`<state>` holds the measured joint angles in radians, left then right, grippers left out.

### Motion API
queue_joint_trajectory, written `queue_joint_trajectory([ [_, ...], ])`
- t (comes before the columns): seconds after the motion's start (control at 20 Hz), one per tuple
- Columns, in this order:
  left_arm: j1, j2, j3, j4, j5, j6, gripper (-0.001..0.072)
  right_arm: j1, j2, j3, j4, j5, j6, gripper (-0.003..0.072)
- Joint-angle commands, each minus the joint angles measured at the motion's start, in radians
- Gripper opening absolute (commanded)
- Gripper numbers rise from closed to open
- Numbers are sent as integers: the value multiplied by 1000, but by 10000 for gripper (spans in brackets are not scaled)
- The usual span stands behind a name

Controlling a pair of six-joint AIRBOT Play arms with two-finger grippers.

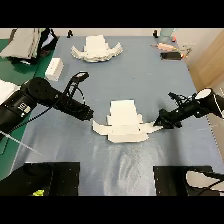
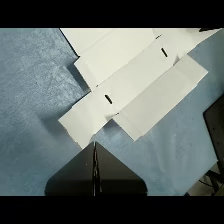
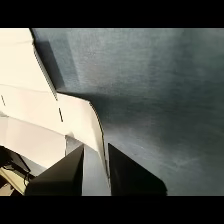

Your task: Fold the box.

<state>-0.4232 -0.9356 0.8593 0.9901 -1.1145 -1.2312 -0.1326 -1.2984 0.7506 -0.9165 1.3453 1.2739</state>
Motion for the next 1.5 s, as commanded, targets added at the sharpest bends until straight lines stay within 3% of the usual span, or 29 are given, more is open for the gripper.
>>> queue_joint_trajectory([
  [0.0, 1, 0, 0, -4, -5, 0, 17, 25, -34, 11, 27, -4, -48, 219],
  [0.1, 1, 0, 0, -10, -5, 0, 35, 29, -45, 11, 47, -5, -64, 153],
  [0.15, 1, 0, 0, -15, -6, -3, 272, 29, -53, 11, 50, -5, -65, 153],
  [0.2, 1, 0, 0, -23, -7, -26, 441, 29, -60, 11, 52, -3, -71, 153],
  [0.4, 1, 0, 0, -26, -13, -42, 439, 29, -60, 10, 159, 19, -156, 2],
  [0.6, -1, 0, -2, -64, -30, -45, 439, 97, -15, -26, 208, -38, -256, 1],
  [0.8, 51, -29, -2, -8, -3, -68, 443, 236, 159, -183, 205, -253, -299, 1],
  [0.9, 139, -97, -2, -31, -30, -52, 540, 292, 239, -238, 201, -329, -299, 1],
  [1.0, 209, -180, -2, -122, -56, 40, 539, 330, 301, -259, 202, -364, -298, 0],
  [1.15, 238, -296, -2, -290, -71, 189, 538, 363, 344, -258, 203, -379, -297, 1],
  [1.45, 236, -505, 15, -393, -23, 336, 537, 415, 358, -258, 203, -404, -267, 0],
])
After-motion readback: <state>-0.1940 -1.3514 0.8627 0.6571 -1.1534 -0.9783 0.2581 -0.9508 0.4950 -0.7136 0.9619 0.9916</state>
